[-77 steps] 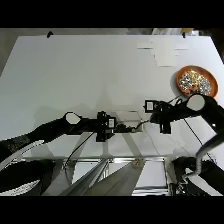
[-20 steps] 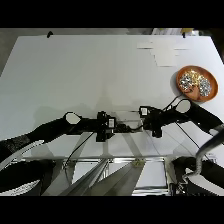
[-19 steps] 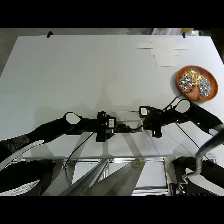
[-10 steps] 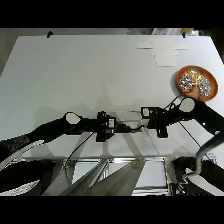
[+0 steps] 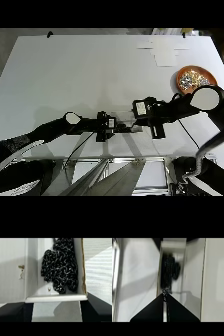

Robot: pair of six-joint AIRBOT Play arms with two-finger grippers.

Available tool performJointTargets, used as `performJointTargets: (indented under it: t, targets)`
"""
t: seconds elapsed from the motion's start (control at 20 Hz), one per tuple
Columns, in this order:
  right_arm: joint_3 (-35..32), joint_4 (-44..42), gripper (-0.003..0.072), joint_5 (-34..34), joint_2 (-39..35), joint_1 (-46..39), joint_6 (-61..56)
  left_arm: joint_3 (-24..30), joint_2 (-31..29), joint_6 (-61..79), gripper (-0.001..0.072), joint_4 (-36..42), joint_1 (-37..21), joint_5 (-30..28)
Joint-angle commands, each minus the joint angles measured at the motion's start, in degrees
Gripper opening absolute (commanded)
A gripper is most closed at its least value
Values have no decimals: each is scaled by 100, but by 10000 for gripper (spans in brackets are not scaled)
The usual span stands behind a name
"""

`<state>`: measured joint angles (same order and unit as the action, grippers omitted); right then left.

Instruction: Fold the box and place the chain.

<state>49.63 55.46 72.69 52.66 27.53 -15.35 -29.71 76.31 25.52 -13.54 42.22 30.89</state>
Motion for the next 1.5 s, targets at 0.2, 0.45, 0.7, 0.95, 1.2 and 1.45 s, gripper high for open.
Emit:
performJointTargets:
  t: [0.2,0.45,0.7,0.95,1.2,1.45]
  targets:
    - [203,-748,15,-780,28,651,-138,0,-2,0,151,0,0,-2]
    - [192,-361,16,-723,839,651,-601,0,-2,0,151,0,0,-2]
    - [195,393,230,-531,1303,649,-780,0,-2,0,151,0,2,-2]
    - [192,496,223,50,785,48,-684,0,-2,0,151,0,0,-2]
    - [157,1027,46,96,686,-1327,-667,0,-2,0,151,-2,0,-2]
    - [-107,1366,63,-278,1202,-1971,-297,0,-2,0,151,0,0,-2]
